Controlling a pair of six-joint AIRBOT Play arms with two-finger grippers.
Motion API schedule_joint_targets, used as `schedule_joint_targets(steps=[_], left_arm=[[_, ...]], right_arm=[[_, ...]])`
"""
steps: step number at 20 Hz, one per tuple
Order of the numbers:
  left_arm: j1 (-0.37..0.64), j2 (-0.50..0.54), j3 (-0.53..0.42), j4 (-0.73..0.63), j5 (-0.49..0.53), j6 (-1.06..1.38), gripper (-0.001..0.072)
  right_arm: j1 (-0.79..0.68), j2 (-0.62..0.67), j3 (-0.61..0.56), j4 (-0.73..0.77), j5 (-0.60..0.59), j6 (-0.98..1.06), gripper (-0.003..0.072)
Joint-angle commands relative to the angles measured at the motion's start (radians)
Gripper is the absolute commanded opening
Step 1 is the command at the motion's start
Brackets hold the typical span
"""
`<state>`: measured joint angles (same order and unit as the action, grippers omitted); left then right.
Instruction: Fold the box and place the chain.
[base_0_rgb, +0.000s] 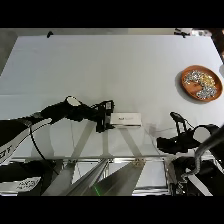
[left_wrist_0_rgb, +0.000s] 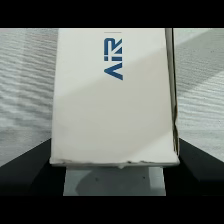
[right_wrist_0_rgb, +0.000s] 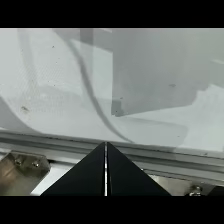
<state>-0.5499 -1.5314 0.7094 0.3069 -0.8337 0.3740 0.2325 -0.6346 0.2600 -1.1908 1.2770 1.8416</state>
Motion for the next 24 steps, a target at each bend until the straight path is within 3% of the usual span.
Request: schedule_joint_targets(steps=[1,2,5,9,14,18,24], left_arm=[[0.0,0.004,0.0,-0.006,-0.003,0.001,0.0044],[0.0,0.012,0.0,-0.008,0.004,0.0,0.0005],[0.0,0.074,0.0,-0.007,0.031,0.0,0.0005],[0.014,0.222,0.0,-0.003,0.211,-0.081,0.0006],[0.199,0.387,0.0,0.036,0.322,-0.203,0.0008],[0.44,0.408,0.0,0.302,0.348,-0.575,0.0004],[0.788,0.406,0.0,1.025,0.312,-1.332,0.0003]], right_arm=[[-0.003,0.001,0.001,-0.018,-0.063,0.02,0.0013],[-0.003,0.001,0.001,-0.018,-0.083,0.019,0.0013],[-0.003,0.001,0.001,-0.018,-0.127,0.017,0.0013],[-0.003,0.001,0.001,-0.019,-0.175,0.008,0.0013],[-0.003,0.001,0.001,-0.033,-0.187,-0.018,0.0013],[-0.003,0.001,0.001,-0.036,-0.187,-0.018,0.0013],[-0.003,0.001,0.001,-0.037,-0.205,-0.019,0.0013]])
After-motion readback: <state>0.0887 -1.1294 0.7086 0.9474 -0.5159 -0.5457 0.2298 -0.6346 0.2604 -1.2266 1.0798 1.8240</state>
